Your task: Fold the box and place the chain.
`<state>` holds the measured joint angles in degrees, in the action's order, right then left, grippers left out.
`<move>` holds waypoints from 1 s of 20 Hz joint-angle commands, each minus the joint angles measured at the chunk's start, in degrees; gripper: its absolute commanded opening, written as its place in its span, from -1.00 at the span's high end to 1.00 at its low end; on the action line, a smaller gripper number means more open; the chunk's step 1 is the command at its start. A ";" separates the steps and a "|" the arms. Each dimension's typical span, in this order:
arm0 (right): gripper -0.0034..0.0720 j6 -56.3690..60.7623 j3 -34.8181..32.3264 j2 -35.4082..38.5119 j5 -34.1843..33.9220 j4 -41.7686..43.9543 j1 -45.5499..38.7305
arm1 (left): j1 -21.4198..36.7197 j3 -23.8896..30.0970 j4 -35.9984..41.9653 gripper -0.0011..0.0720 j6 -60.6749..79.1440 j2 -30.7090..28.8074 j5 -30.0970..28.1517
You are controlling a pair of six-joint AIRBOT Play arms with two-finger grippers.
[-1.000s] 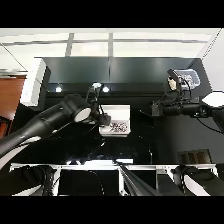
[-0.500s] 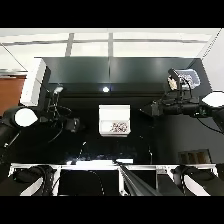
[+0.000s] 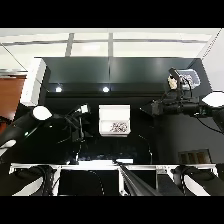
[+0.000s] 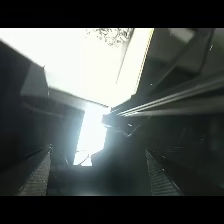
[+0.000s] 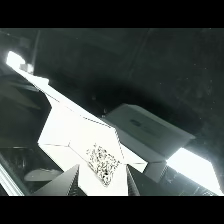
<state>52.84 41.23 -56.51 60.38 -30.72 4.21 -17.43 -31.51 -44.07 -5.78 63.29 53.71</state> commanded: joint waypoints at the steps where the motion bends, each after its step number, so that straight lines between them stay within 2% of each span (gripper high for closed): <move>1: -0.01 0.35 0.04 0.00 0.11 -0.04 -0.04 | -0.57 -3.89 1.20 -0.97 10.58 7.85 -0.72; 7: -0.01 0.33 0.04 0.00 -0.11 -0.04 -0.04 | -0.79 -5.81 7.06 -0.97 11.41 11.32 0.90; 20: -0.01 0.31 0.04 0.00 -0.24 -1.31 -0.04 | -3.78 -7.82 7.08 -0.97 11.80 12.81 0.74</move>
